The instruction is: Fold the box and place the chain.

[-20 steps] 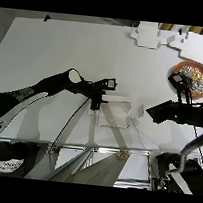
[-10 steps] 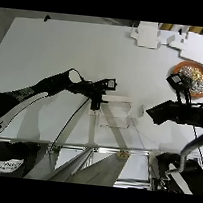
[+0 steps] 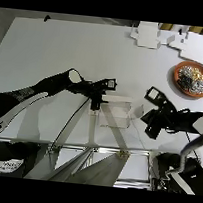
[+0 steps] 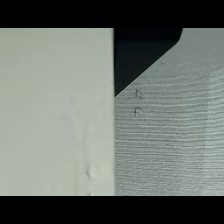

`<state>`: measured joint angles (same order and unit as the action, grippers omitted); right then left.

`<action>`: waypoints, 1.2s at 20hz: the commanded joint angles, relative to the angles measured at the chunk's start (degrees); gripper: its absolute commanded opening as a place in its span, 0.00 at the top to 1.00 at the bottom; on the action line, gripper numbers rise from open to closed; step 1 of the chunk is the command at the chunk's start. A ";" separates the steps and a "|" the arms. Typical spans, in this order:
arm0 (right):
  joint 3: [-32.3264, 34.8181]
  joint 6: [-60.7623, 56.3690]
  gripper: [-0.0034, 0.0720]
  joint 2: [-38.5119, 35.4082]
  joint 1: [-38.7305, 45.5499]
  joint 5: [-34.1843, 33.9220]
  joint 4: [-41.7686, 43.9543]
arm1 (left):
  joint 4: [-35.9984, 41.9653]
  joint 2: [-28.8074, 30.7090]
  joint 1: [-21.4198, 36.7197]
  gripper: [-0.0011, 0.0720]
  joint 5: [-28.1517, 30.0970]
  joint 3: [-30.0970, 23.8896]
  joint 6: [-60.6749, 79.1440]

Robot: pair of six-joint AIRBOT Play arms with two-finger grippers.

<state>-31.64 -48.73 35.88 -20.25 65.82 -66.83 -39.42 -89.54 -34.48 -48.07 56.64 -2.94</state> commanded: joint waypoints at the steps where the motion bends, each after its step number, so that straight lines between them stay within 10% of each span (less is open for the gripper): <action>1: 2.89 6.01 0.93 -0.02 -10.56 -5.62 -1.55 | -0.02 -0.02 -0.02 0.97 -0.13 -0.02 0.07; 4: 7.10 8.09 0.86 0.09 -16.13 -10.64 -4.50 | -0.02 -0.02 -0.02 0.97 -0.13 -0.02 0.07; 7: 13.16 17.73 0.36 0.07 -18.71 -18.27 -7.43 | -0.02 -0.02 -0.02 0.97 -0.11 -0.02 0.07; 10: 17.51 18.80 0.31 0.11 -23.02 -28.00 -8.22 | -0.02 -0.02 -0.02 0.97 -0.13 -0.02 0.07; 12: 20.20 18.78 0.08 0.11 -25.05 -35.54 -8.85 | -0.02 -0.02 -0.02 0.97 -0.15 -0.02 0.07; 24: 15.41 18.80 0.10 7.93 -15.69 -41.68 -9.35 | -0.02 -0.02 -0.02 0.97 -0.15 -0.02 0.07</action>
<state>-13.80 -30.09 43.24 -40.10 23.64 -76.51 -39.44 -89.54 -34.48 -48.23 56.66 -2.87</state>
